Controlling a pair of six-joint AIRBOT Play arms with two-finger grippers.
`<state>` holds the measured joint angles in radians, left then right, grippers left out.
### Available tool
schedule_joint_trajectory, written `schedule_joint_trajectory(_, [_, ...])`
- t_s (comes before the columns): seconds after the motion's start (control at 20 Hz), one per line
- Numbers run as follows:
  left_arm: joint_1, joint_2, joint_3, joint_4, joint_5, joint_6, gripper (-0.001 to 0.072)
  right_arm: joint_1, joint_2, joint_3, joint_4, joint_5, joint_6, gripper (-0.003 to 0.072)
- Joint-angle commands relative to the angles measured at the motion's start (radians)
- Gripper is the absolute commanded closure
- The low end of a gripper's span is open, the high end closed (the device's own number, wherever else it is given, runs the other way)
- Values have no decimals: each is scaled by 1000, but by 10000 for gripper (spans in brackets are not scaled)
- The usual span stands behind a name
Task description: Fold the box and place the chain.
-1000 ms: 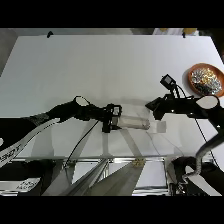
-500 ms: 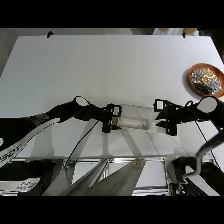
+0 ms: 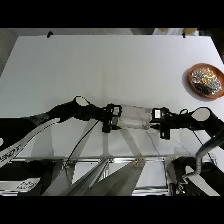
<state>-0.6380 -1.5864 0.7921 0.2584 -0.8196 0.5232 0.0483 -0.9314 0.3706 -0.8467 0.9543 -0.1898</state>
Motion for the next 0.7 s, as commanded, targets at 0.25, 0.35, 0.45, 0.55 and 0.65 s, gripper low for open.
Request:
schedule_joint_trajectory(0.25, [0,0,1,0,0,0,695,0,-30,-16,141,-9,-55,609])
schedule_joint_trajectory(0.35, [0,0,1,0,0,0,695,0,-30,-26,175,-8,-65,608])
schedule_joint_trajectory(0.45, [0,0,1,1,0,0,695,0,-30,-44,209,-8,-110,588])
schedule_joint_trajectory(0.55, [0,0,1,1,0,0,695,1,-30,-58,255,-13,-142,520])
schedule_joint_trajectory(0.65, [0,0,1,1,0,0,695,1,-30,-69,285,-35,-144,446])
